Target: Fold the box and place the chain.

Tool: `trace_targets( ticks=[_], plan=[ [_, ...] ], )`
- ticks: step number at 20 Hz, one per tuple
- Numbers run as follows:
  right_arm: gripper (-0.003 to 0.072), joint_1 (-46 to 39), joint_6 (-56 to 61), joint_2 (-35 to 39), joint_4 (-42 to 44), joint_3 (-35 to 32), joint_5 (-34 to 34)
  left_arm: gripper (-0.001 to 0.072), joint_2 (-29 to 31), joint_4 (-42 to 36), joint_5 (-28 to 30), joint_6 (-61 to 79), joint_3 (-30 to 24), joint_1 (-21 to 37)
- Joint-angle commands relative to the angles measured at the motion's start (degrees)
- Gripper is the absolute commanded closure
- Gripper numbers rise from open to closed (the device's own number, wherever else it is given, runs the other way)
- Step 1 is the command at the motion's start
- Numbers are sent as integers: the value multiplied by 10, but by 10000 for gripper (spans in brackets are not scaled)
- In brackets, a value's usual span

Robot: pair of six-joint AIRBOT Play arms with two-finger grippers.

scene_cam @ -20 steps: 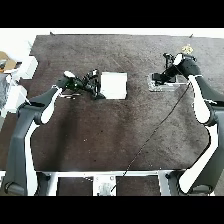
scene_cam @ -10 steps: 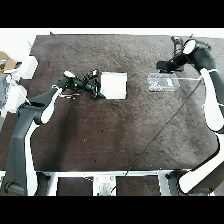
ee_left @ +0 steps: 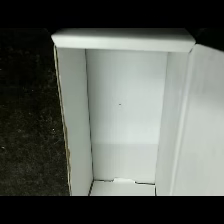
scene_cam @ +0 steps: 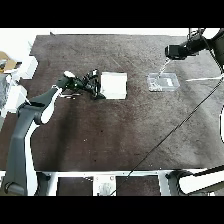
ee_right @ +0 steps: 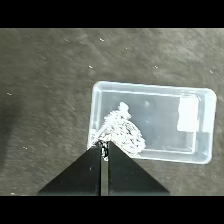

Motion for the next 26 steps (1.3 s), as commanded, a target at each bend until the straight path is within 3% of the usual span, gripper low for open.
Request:
trace_targets(
  ticks=[1,5,8,9,10,11,26],
  plan=[
    [683,2,0,-18,-19,-30,-3,306,0,0,0,0,0,0],
    [683,2,0,-62,-3,-110,-77,306,0,0,0,0,0,0],
    [681,2,0,-100,33,-129,-94,306,0,0,0,0,0,0],
    [643,2,2,-110,32,-129,-98,306,0,0,0,0,0,0],
    [507,2,2,-120,33,-129,-99,306,0,0,0,0,0,0],
    [463,2,2,-127,32,-129,-99,306,0,0,0,0,0,0],
    [483,-18,10,-137,16,-129,-99,306,0,0,0,0,0,0]
  ],
)
